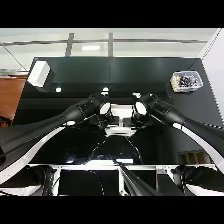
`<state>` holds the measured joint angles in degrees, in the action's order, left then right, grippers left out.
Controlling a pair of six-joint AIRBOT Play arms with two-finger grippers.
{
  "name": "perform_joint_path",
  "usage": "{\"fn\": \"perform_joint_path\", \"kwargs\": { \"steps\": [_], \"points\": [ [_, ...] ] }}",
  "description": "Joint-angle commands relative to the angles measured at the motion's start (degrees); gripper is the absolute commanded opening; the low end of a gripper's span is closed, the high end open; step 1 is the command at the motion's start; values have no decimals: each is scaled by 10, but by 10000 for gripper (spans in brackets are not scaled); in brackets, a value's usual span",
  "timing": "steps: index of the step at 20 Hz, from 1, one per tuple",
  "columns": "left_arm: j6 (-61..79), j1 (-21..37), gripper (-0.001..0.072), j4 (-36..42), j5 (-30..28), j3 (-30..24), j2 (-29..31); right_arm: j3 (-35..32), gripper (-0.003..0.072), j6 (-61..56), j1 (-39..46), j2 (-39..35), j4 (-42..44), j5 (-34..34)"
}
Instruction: Fold the box and place the chain.
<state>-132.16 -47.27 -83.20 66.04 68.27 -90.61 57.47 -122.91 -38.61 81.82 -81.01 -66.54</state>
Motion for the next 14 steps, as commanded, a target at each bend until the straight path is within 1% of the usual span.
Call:
{"fn": "perform_joint_path", "kwargs": {
  "steps": [1,4,5,6,7,10,12,14],
  "points": [
    [3,0,23,-3,0,0,0,0,17,6,0,0,2,1],
    [3,0,24,-3,0,0,0,0,25,5,0,0,1,2],
    [3,0,23,-3,0,0,0,1,155,6,0,0,-1,0],
    [3,0,23,-3,0,0,0,1,305,8,0,-2,-5,-4],
    [3,0,23,-3,0,0,0,1,322,23,0,-6,-10,-9],
    [3,0,23,-3,0,0,0,16,321,63,0,-45,-19,-37],
    [3,0,23,-3,0,0,0,26,321,102,2,-109,-33,-47],
    [3,1,23,-3,0,0,0,36,321,111,23,-179,-94,-65]
  ]
}}
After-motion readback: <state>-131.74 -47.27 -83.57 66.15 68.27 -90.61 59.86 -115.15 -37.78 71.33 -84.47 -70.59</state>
